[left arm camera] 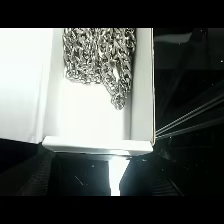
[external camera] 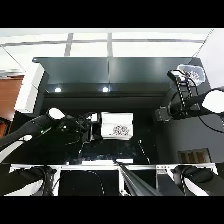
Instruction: Fold the box and place the chain.
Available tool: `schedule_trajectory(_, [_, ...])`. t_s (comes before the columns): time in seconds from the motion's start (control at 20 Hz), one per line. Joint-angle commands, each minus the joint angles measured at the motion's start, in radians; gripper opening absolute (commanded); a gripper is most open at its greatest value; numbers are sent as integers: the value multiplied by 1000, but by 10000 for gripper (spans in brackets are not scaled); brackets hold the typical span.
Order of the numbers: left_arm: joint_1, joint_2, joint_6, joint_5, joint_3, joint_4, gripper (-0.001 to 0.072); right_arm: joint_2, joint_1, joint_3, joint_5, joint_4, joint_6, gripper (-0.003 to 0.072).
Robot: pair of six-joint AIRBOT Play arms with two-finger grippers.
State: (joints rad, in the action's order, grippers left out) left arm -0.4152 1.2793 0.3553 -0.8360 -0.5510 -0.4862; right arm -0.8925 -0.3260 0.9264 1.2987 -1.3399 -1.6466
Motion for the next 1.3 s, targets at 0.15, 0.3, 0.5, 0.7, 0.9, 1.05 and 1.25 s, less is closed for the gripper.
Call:
schedule_trajectory(0.15, [-16,35,12,-6,-39,4,710,0,0,0,-2,1,0,335])
schedule_trajectory(0.3, [-43,50,12,11,-57,1,710,0,0,0,-2,1,0,335])
schedule_trajectory(0.5, [-68,50,13,31,-57,-1,707,0,0,0,-7,1,0,335])
schedule_trajectory(0.7, [-80,50,11,43,-57,-2,348,0,0,-10,-103,1,1,336])
schedule_trajectory(0.9, [-80,49,-31,62,-57,15,348,-54,2,-21,-343,74,49,720])
schedule_trajectory(1.05, [-80,49,-48,71,-57,23,348,-167,-1,-21,-465,291,225,720])
schedule_trajectory(1.25, [-80,49,-49,71,-57,23,348,-280,-29,-21,-374,474,665,720])
